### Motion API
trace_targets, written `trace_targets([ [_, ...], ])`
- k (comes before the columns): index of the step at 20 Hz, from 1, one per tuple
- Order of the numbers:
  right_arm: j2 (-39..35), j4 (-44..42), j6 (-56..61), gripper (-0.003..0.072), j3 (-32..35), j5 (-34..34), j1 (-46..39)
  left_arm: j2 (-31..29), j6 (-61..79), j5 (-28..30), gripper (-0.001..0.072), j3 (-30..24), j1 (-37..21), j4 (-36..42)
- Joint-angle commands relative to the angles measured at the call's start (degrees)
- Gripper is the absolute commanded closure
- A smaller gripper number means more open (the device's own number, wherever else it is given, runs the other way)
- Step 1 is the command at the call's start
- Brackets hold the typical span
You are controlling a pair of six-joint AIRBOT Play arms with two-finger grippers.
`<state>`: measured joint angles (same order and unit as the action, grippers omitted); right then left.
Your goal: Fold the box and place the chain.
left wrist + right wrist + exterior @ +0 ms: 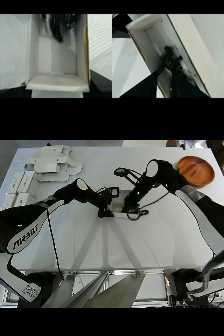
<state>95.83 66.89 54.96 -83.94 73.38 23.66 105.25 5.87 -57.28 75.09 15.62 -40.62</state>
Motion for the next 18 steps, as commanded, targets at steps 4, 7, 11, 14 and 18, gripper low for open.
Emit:
trace_targets([
  [4,-3.39,-1.27,0.79,0.0478,-0.02,2.05,0.07,-0.02,0.09,0.04,0.0125,0.04,-0.04,0.04],
  [7,-9.31,5.07,3.80,0.0478,-0.02,1.99,-0.13,-0.02,0.07,0.02,0.0125,0.04,-0.04,0.04],
  [11,-15.67,18.95,13.55,0.0478,-0.02,2.05,-4.26,-0.02,0.09,0.02,0.0125,0.04,-0.04,0.02],
  [14,-16.00,21.62,20.06,0.0477,0.00,1.79,-11.65,-0.02,0.07,0.02,0.0125,0.04,-0.04,0.02],
  [18,-14.32,21.59,22.67,0.0384,0.00,-1.46,-21.49,-0.02,0.09,0.02,0.0125,0.04,-0.04,0.02],
])
